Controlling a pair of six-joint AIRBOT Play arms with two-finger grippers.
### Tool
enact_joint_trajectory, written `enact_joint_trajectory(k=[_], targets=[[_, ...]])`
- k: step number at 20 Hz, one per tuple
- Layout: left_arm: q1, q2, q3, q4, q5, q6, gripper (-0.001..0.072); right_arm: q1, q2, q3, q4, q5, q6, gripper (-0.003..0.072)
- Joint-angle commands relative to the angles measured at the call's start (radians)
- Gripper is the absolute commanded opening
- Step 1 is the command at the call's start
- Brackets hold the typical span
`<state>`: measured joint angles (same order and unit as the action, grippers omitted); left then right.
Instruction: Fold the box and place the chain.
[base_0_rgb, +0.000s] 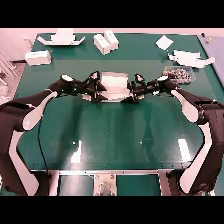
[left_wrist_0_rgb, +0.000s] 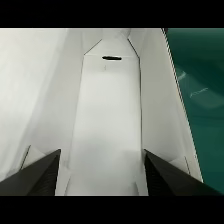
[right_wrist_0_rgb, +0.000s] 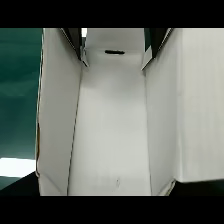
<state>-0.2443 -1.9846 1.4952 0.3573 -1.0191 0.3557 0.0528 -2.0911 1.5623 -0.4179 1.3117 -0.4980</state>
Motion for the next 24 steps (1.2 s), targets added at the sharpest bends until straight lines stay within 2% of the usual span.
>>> enact_joint_trajectory(k=[1,2,5,6,7,16,17,24], targets=[[0.005,-0.001,0.0,0.003,0.013,-0.002,0.0441,0.001,0.0,0.0,-0.001,0.002,0.0,0.0528],[0.014,-0.001,0.0,0.002,0.01,0.001,0.0258,0.001,0.0,0.0,-0.001,0.002,0.0,0.0527],[0.044,-0.001,0.001,0.001,-0.023,0.001,0.0237,0.001,0.0,0.0,-0.001,0.002,0.0,0.0528],[0.055,0.001,0.0,0.0,-0.034,0.001,0.0117,0.001,0.0,0.0,-0.001,0.002,0.0,0.0528],[0.065,0.005,0.0,0.001,-0.049,0.003,0.005,0.001,0.0,0.0,-0.001,0.002,0.0,0.0528],[0.123,0.051,0.003,0.005,-0.07,-0.032,0.0047,0.001,0.0,0.0,-0.001,0.002,0.0,0.0528],[0.13,0.06,0.003,0.005,-0.071,-0.06,0.0016,0.001,0.0,0.0,-0.001,0.002,0.0,0.0527],[0.186,0.109,0.002,-0.037,-0.072,-0.312,0.0016,0.001,0.0,0.0,-0.002,0.002,0.0,0.0527]])
